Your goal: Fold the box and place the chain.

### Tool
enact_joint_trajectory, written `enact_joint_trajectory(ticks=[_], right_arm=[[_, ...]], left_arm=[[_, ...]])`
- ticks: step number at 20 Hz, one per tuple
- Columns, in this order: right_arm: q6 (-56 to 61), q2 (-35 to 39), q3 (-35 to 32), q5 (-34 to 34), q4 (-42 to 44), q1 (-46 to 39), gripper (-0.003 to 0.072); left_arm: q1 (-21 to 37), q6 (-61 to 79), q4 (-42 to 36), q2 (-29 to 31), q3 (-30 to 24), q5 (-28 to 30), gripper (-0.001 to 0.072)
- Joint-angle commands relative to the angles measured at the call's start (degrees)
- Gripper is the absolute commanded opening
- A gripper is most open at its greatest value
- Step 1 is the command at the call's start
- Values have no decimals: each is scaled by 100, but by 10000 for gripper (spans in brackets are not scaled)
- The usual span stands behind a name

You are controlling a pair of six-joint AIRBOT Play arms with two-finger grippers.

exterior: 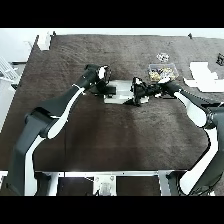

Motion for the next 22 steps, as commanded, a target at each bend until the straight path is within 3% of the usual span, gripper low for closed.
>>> enact_joint_trajectory(ticks=[1, 8, 19, 20, 21, 22], right_arm=[[9, 2, 4, 11, 4, -2, 590], [9, 2, 4, 11, 2, -2, 590], [9, 2, 4, 11, 4, 2, 589], [9, 2, 4, 11, 2, 0, 590], [9, 2, 4, 11, 2, 0, 590], [9, 2, 4, 11, 2, 0, 590]], left_arm=[[-2, -7, -13, 37, 4, -52, 491], [31, 55, -74, 87, 4, -109, 489], [-66, -118, 599, 63, 129, -299, 487], [-81, -118, 599, 63, 129, -293, 452], [-85, -116, 638, 63, 129, -293, 273], [-94, -116, 656, 63, 129, -299, 234]])
